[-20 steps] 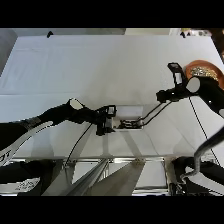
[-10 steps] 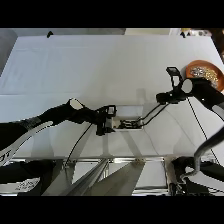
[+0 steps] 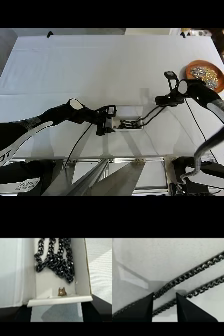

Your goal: Fold the box and place the chain.

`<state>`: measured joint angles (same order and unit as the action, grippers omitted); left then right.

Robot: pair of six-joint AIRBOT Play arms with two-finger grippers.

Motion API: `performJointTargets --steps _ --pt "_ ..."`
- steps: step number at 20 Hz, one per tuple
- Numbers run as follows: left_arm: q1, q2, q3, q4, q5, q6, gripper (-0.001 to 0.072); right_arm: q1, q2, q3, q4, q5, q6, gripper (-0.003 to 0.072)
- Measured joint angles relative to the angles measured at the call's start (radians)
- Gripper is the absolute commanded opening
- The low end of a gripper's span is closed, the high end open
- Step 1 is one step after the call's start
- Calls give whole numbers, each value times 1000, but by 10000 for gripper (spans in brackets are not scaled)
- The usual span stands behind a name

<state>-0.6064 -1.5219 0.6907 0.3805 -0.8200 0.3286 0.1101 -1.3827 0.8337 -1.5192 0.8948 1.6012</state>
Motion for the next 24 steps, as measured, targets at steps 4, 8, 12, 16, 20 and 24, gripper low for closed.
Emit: performJointTargets --steps 4,8,12,16,20,24 --pt "0 0 0 0 0 0 172 0 -5 -1 -5 -8 -1 17" --pt "0 0 0 0 0 0 172 2 28 -4 22 2 -16 16" --pt "0 0 0 0 0 0 172 1 157 -3 18 68 -28 17" --pt "0 0 0 0 -1 0 172 2 330 -3 82 171 -67 17" --pt "0 0 0 0 -2 0 172 52 484 -3 172 263 -112 17" --pt "0 0 0 0 -3 0 172 165 561 -3 240 305 -129 17"
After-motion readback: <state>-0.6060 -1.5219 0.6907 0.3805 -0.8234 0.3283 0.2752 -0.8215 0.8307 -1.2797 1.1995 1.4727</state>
